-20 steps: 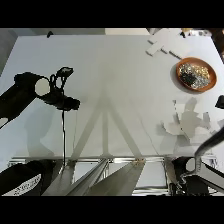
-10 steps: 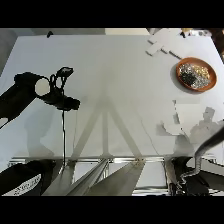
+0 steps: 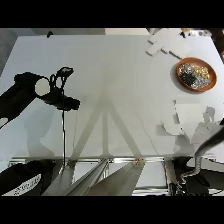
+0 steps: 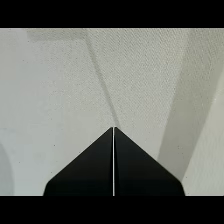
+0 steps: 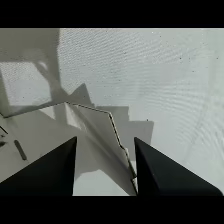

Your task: Fold the box and place the chain.

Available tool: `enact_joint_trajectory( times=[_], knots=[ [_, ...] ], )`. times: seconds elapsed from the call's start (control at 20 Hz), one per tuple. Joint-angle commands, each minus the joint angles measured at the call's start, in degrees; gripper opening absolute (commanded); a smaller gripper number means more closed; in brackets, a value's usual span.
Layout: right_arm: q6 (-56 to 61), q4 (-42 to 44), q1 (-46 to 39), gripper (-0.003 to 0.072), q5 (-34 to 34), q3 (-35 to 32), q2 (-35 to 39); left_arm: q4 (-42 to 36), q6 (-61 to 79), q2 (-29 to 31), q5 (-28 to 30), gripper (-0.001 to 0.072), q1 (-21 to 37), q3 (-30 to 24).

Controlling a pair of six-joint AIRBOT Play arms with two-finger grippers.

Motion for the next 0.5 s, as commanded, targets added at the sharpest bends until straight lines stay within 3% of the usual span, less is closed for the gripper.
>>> enact_joint_trajectory(
  times=[0.0,0.1,0.25,0.45],
  knots=[
    [-1.7,1.7,0.0,0.0253,0.8,0.0,-0.7,0.0,0.0,0.0,0.0,0.0010,0.0,0.0],
    [-3.6,3.8,0.0,0.0017,2.1,0.0,-0.5,0.0,0.0,0.0,0.0,0.0010,0.0,0.0],
    [-12.1,11.9,3.5,0.0016,5.2,0.0,2.5,0.0,0.0,0.0,0.0,0.0010,0.0,0.0],
    [-13.0,23.5,13.5,0.0015,6.6,-1.2,9.7,0.0,0.0,0.0,0.0,0.0010,0.0,0.0]
  ],
)
